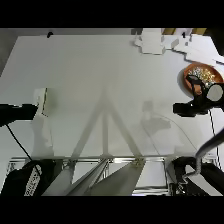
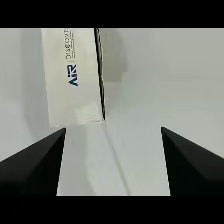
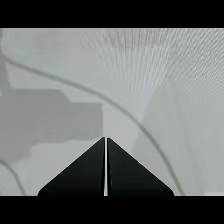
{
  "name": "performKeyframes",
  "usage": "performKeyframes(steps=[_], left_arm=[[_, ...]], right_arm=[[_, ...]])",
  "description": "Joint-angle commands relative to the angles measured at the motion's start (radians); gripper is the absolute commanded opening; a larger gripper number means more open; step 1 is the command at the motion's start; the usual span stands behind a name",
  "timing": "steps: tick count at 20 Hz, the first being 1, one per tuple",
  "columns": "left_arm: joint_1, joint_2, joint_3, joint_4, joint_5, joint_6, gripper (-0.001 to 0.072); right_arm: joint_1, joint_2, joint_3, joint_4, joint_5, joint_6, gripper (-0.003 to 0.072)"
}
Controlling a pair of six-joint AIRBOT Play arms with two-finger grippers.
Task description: Fold the box and place the chain.
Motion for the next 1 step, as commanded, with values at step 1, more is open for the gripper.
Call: performKeyframes(steps=[1], left_arm=[[-0.001, -0.060, 0.000, 0.000, 0.031, 0.000, 0.0635]], right_arm=[[-0.001, 0.000, 0.000, 0.000, 0.000, 0.000, 0.0016]])
